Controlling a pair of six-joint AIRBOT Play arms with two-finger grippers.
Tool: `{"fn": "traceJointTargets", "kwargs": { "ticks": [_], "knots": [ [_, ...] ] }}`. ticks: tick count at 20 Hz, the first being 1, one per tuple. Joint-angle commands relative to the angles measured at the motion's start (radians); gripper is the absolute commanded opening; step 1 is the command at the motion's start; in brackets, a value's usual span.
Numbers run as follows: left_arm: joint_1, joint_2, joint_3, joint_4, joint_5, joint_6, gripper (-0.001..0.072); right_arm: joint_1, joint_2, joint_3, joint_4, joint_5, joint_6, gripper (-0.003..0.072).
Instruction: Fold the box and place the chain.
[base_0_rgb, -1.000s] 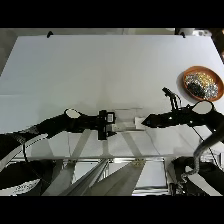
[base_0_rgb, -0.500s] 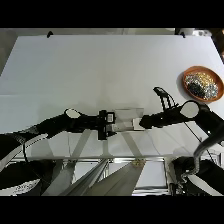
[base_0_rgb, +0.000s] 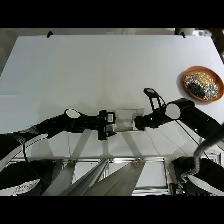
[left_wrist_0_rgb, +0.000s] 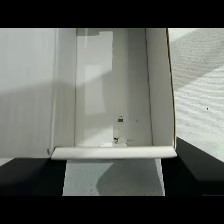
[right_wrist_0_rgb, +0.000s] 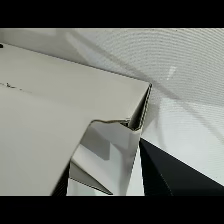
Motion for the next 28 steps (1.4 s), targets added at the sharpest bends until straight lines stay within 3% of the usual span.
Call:
{"fn": "traceJointTargets", "kwargs": {
  "ticks": [1,11,15,17,25,26,28],
  "knots": [
    [0.0,0.0,0.0,0.0,0.001,0.0,0.0136,0.043,-0.017,0.016,-0.079,-0.004,0.113,0.0458],
    [0.001,0.0,0.0,0.0,0.001,0.0,0.0136,0.132,-0.077,0.056,-0.25,0.026,0.331,0.0447],
    [0.001,0.0,0.0,0.0,0.0,0.0,0.0136,0.172,-0.167,0.126,-0.268,0.046,0.385,0.0443],
    [0.001,0.0,0.0,0.0,0.0,0.0,0.0136,0.176,-0.17,0.138,-0.272,0.046,0.385,0.0406],
    [0.001,0.0,0.0,0.0,0.0,0.0,0.0136,0.176,-0.178,0.138,-0.271,0.058,0.437,0.0395],
    [0.0,0.0,0.0,0.0,0.0,0.0,0.0136,0.181,-0.178,0.138,-0.272,0.058,0.437,0.036],
    [0.0,0.0,0.0,0.0,0.0,0.0,0.0136,0.191,-0.178,0.138,-0.273,0.054,0.436,0.0096]
  ]
}}
